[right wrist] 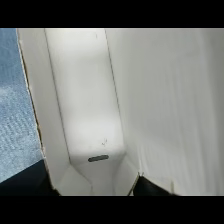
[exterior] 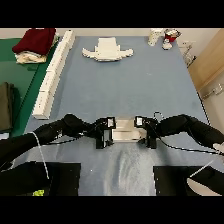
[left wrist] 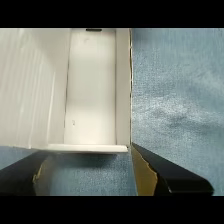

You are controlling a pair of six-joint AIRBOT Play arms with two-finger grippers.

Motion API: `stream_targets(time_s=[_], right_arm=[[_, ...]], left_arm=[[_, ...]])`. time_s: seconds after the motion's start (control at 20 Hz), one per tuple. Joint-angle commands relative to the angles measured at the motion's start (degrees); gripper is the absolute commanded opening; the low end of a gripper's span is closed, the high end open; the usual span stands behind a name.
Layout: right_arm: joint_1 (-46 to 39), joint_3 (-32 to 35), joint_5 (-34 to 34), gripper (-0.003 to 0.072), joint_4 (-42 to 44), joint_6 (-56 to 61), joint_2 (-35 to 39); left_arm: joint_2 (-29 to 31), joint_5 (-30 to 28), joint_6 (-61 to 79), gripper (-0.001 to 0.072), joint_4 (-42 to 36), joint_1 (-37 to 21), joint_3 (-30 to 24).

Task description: Fold the box.

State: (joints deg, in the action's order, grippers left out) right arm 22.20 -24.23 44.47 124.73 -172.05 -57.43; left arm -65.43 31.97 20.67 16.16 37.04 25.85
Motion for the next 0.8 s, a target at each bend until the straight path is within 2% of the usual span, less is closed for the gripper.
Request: stream_targets(time_s=[0.0,0.25,0.35,0.75], right_arm=[[0.1,0.0,0.0,0.0549,0.0,0.0,0.0],[0.1,0.0,0.0,0.0549,0.0,0.0,0.0],[0.1,0.0,0.0,0.0549,0.0,0.0,0.0],[0.0,0.0,0.0,0.0549,0.0,0.0,0.0]], left_arm=[[-1.3,-0.1,3.5,0.0702,-3.3,0.9,0.4],[-1.3,-3.1,0.2,0.0702,-1.3,0.8,0.5],[-1.3,-2.9,-1.6,0.0702,1.8,0.9,0.5],[-2.4,-2.5,-1.7,0.0701,2.6,1.9,1.4]])
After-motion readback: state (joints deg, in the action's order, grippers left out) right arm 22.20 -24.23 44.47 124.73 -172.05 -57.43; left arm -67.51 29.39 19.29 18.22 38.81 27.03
